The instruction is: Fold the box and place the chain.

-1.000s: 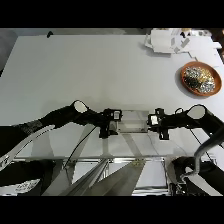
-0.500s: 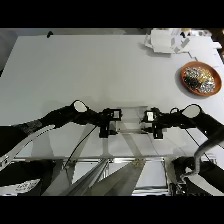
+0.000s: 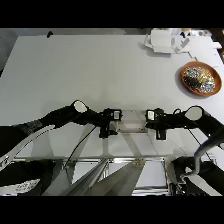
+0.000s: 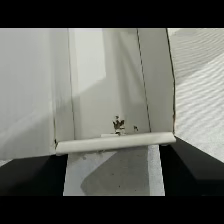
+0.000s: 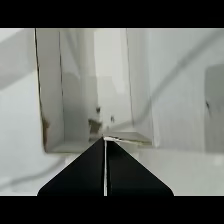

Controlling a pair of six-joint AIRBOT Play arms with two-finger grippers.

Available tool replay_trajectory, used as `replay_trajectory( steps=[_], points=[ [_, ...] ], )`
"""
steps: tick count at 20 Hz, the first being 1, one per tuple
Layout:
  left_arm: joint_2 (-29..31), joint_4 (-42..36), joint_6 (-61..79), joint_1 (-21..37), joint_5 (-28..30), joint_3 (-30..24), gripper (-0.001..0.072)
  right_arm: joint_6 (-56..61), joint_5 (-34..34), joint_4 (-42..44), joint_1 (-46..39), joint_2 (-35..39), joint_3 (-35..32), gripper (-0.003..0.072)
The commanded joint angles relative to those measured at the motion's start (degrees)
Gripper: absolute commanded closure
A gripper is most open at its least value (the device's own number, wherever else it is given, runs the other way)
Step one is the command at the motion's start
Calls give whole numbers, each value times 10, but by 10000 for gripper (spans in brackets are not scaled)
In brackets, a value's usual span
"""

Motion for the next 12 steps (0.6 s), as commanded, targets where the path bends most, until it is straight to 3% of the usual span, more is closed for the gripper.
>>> replay_trajectory(
  steps=[1,4,7,10,12],
  points=[
    [0,0,0,0,0,0,560,88,35,-60,-29,54,0,667],
    [0,0,0,0,0,0,560,216,35,-34,-73,125,0,667],
    [0,0,0,0,0,0,560,418,3,-39,-123,150,0,667],
    [0,0,0,0,0,0,560,628,-19,-115,-172,146,0,667],
    [0,0,0,0,0,0,560,707,-5,-155,-191,135,0,667]
  ],
)
